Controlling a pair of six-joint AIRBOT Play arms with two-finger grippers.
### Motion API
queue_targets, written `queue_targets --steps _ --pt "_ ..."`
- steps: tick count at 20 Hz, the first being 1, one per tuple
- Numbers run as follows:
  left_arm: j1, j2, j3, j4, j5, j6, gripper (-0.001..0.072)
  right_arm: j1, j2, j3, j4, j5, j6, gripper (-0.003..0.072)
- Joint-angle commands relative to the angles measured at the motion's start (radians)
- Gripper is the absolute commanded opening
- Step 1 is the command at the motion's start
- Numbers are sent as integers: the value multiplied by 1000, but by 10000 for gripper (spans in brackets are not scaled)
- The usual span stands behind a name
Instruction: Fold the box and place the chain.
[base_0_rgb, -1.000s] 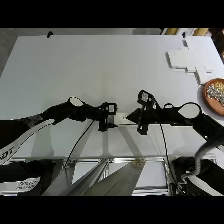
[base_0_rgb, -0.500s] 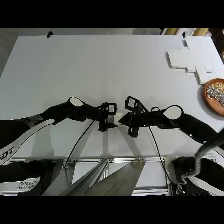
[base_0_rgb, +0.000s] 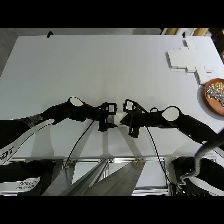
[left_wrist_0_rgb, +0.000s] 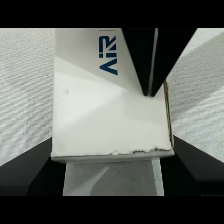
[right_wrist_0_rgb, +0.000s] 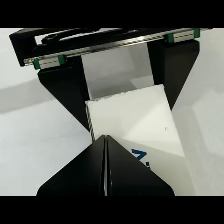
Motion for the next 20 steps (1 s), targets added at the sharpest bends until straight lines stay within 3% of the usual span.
queue_targets --steps 1,7,12,15,18,20 --pt "0 1 0 0 0 0 135 1 -1 -1 -66 14 32 21" --pt "0 1 0 0 0 0 135 1 24 3 -81 10 87 21" --pt "0 1 0 0 0 0 135 -80 225 37 -153 12 325 22" --pt "0 1 0 0 0 0 135 -204 344 37 -492 71 714 21" --pt "0 1 0 0 0 0 135 -384 348 36 -882 296 1103 21" --pt "0 1 0 0 0 0 135 -501 347 35 -969 373 1189 21"
